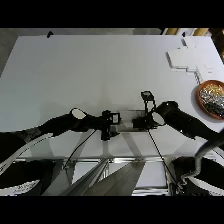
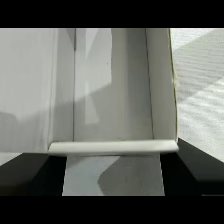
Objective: Fold the box and place the chain.
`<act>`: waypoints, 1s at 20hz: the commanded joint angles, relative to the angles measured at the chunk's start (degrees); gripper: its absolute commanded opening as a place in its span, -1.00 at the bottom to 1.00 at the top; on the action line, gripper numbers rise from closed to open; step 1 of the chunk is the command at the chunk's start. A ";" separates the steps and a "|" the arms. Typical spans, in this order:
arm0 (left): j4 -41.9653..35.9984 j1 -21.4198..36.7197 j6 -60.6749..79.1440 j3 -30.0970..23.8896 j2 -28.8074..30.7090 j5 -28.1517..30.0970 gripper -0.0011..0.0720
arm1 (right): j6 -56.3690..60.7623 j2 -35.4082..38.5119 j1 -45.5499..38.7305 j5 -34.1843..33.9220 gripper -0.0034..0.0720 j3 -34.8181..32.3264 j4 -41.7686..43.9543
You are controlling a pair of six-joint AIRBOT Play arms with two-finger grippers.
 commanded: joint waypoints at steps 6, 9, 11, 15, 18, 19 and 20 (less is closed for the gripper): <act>0.02 -0.02 0.00 -0.02 0.04 0.02 -0.06 | 0.17 -0.50 0.07 -0.17 -0.25 0.15 -0.31; 0.02 -0.02 0.00 -0.02 0.02 0.04 -0.06 | 0.17 -0.50 0.07 -0.02 -0.30 0.15 -0.31; 0.02 -0.02 0.00 -0.02 0.04 0.02 -0.06 | 0.17 -0.50 0.07 0.15 -0.39 0.15 -0.28; 0.02 -0.02 0.00 -0.02 0.02 0.02 -0.06 | 0.68 -0.50 0.07 1.44 -0.87 0.13 -0.22; 0.02 -0.02 0.00 -0.02 0.02 0.02 -0.06 | 1.25 -0.50 0.07 2.05 -0.87 0.13 -0.26; 0.02 -0.02 0.00 -0.02 0.02 0.02 -0.06 | 1.22 -0.50 0.07 2.03 -0.85 0.13 -0.26; 0.02 -0.02 0.00 -0.02 0.02 0.04 -0.06 | 1.25 -0.50 0.07 2.01 -0.65 0.13 -0.26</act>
